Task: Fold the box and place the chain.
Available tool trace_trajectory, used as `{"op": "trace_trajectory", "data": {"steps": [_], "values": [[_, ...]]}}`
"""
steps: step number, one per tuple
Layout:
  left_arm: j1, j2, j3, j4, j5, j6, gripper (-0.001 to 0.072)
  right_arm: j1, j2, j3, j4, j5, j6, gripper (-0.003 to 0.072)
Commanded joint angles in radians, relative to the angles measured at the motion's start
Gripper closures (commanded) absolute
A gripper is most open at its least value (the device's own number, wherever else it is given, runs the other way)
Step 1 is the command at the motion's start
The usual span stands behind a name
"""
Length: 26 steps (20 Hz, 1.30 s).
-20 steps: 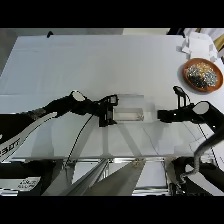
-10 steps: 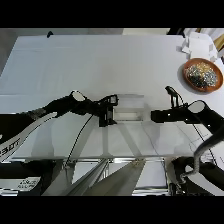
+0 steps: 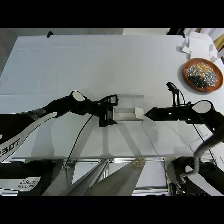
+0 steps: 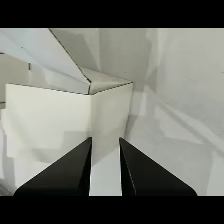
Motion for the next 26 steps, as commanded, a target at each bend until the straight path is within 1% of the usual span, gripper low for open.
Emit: {"op": "trace_trajectory", "data": {"steps": [1,2,4,6,9,10,11,15,16,20,24,26], "values": [[0.000,0.001,0.000,0.000,0.000,0.000,0.0457,0.002,0.011,0.005,0.015,0.026,-0.005,0.0484],[0.000,0.001,0.000,0.000,0.000,0.000,0.0457,0.002,0.014,0.006,0.014,0.026,-0.006,0.0483],[0.000,0.001,0.000,0.000,0.001,0.000,0.0457,0.006,0.017,0.009,0.012,0.029,-0.005,0.0407],[0.000,0.001,0.000,0.000,0.000,0.000,0.0457,0.045,0.018,0.009,0.002,0.021,-0.005,0.0405],[0.000,0.001,0.000,0.000,0.000,0.000,0.0457,0.121,0.015,0.013,-0.044,-0.055,0.034,0.0404],[0.000,0.001,0.000,0.000,0.000,0.000,0.0457,0.146,0.007,0.024,-0.092,-0.076,0.080,0.0399],[0.000,0.001,0.000,0.000,0.000,0.000,0.0457,0.172,-0.002,0.041,-0.148,-0.092,0.133,0.0354],[0.000,0.001,0.000,0.000,0.000,0.000,0.0457,0.285,-0.068,0.148,-0.440,-0.090,0.418,0.0330],[0.000,0.001,0.000,0.000,0.000,0.000,0.0457,0.309,-0.091,0.170,-0.468,-0.089,0.466,0.0288],[0.000,0.001,0.000,0.000,0.000,0.000,0.0457,0.412,-0.180,0.249,-0.537,-0.074,0.586,0.0283],[0.000,0.001,0.000,0.000,0.000,0.000,0.0457,0.484,-0.288,0.329,-0.697,0.011,0.770,0.0276],[0.000,0.001,0.000,0.000,0.000,0.000,0.0457,0.505,-0.319,0.351,-0.719,0.026,0.838,0.0273]]}}
